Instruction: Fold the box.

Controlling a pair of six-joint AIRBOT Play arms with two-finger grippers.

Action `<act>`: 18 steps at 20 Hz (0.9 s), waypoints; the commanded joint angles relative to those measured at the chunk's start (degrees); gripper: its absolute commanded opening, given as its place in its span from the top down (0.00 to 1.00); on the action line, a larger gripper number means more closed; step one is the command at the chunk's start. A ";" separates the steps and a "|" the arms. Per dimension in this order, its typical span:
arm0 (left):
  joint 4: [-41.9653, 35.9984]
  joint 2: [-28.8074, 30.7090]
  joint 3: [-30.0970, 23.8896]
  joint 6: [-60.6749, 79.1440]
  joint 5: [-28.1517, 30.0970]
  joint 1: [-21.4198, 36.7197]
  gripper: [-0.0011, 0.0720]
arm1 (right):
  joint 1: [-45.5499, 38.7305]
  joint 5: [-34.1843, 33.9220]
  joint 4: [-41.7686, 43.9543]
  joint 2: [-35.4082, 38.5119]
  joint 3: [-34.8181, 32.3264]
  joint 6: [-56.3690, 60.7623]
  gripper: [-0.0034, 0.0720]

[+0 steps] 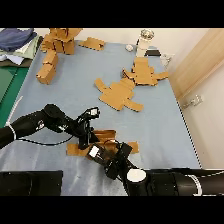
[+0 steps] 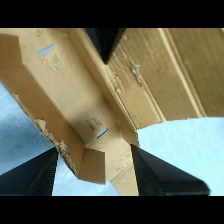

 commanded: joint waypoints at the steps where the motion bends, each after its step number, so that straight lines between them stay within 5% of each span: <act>1: 0.00 0.04 -0.02 0.00 0.02 0.00 0.97 | -1.92 1.20 2.56 0.44 -0.17 -5.51 0.00; 12: 0.00 0.04 -0.02 0.00 0.02 0.00 0.97 | -14.43 14.21 6.19 18.21 -10.95 -26.32 0.00; 18: 0.00 0.04 -0.02 0.00 0.00 0.00 0.97 | -27.06 24.24 28.46 18.14 -12.81 -54.12 0.00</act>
